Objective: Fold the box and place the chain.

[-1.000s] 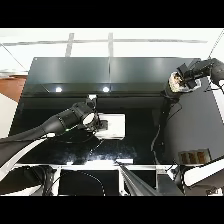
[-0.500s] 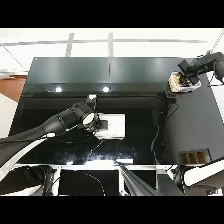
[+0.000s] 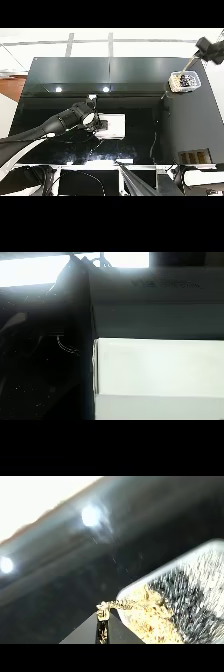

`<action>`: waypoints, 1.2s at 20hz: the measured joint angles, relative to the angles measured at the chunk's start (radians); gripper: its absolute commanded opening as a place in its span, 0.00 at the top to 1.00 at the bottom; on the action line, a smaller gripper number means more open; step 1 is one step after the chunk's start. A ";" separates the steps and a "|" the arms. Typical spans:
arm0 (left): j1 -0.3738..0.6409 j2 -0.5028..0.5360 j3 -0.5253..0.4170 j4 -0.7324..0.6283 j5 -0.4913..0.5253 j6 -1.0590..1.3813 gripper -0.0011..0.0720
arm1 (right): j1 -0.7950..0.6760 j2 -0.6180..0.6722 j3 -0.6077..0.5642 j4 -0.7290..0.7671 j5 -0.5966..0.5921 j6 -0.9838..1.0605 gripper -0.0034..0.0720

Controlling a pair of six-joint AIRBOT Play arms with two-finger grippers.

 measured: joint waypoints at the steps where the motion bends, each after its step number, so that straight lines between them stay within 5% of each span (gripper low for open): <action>1: 0.000 0.000 0.000 0.000 0.000 0.000 0.94 | -0.002 0.033 0.012 0.001 0.000 -0.025 0.93; 15: 0.000 0.000 0.000 0.000 0.000 0.000 0.94 | -0.036 0.307 0.375 0.203 -0.025 -0.211 0.93; 18: 0.000 0.000 0.000 0.000 0.000 0.000 0.94 | -0.026 0.390 0.325 0.264 -0.086 -0.265 0.93; 24: 0.001 0.000 0.000 0.001 0.003 0.000 0.94 | 0.197 0.615 0.002 0.275 -0.248 -0.336 0.93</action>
